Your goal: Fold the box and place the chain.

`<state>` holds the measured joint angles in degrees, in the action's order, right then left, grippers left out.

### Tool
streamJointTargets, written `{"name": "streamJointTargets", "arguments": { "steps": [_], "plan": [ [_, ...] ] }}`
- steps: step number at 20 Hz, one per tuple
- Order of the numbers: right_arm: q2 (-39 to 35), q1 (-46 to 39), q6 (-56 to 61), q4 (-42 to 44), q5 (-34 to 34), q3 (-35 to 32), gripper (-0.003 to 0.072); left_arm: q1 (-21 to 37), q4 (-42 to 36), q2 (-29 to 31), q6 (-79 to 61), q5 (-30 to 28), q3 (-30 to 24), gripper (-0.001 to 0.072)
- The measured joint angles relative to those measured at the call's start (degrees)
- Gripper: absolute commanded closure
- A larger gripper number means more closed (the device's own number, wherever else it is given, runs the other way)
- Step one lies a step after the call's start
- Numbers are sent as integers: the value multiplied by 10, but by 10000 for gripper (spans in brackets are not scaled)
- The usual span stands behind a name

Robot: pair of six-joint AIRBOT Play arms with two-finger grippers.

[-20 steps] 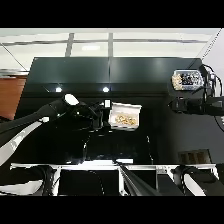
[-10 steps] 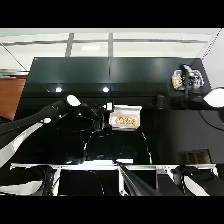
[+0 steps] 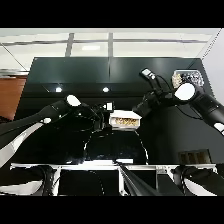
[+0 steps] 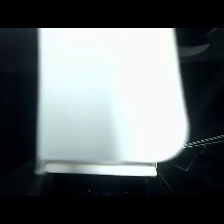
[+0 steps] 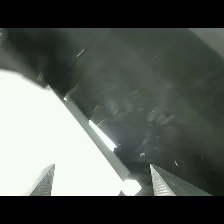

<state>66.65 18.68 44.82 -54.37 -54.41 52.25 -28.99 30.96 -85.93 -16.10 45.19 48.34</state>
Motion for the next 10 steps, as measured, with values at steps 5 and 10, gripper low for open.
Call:
{"name": "streamJointTargets", "arguments": {
  "steps": [5,10],
  "plan": [
    [-8,18,-149,15,-50,-20,-12,0,0,0,0,0,0,222],
    [-9,43,-209,20,-19,-45,181,-1,-1,0,0,0,0,222]
  ]
}}
